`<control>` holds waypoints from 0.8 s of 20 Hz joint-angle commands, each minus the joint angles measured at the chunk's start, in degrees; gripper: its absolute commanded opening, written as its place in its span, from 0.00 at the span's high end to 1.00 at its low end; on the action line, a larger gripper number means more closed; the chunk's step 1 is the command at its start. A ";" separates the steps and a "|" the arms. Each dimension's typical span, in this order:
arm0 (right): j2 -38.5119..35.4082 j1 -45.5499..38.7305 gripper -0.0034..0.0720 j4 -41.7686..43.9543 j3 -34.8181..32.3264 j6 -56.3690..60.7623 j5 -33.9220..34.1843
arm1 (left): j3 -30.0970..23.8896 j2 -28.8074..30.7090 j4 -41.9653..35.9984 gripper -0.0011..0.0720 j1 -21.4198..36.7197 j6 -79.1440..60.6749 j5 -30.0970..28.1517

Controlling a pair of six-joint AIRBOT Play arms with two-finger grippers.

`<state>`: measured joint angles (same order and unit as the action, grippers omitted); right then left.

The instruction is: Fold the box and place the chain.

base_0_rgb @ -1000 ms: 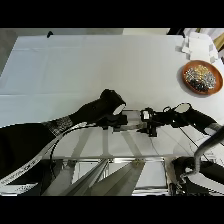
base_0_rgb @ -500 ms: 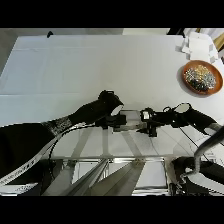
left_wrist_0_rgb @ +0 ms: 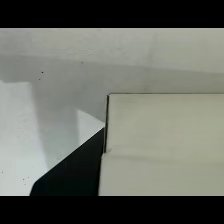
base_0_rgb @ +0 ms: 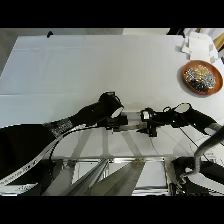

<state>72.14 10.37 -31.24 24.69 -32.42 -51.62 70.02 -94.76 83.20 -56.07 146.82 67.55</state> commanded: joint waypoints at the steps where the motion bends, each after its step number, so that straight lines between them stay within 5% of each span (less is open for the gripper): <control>1: -0.04 -0.02 0.53 0.02 0.07 0.00 -0.02 | -0.04 -0.68 -0.20 0.84 -0.44 0.17 0.66; 4: -0.04 -0.02 0.53 0.02 0.07 0.00 0.00 | -0.04 -1.16 -0.22 0.84 -0.57 0.17 1.33; 7: -0.04 -0.02 0.53 0.02 0.07 0.00 0.00 | -0.04 -1.11 -0.20 0.99 -0.57 0.17 2.36; 11: -0.04 -0.02 0.53 0.02 0.07 0.00 0.00 | -0.02 -1.09 -0.22 0.98 -0.57 0.15 2.67; 15: -0.04 -0.02 0.53 0.02 0.07 0.00 0.00 | -0.02 0.09 -0.20 0.69 0.17 -0.26 4.02; 16: -0.04 -0.02 0.53 0.02 0.07 0.00 0.00 | -0.02 0.79 -0.20 0.68 0.46 -0.22 4.28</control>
<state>72.14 10.39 -31.27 24.69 -32.53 -51.86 69.89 -95.18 82.94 -56.16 146.87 70.94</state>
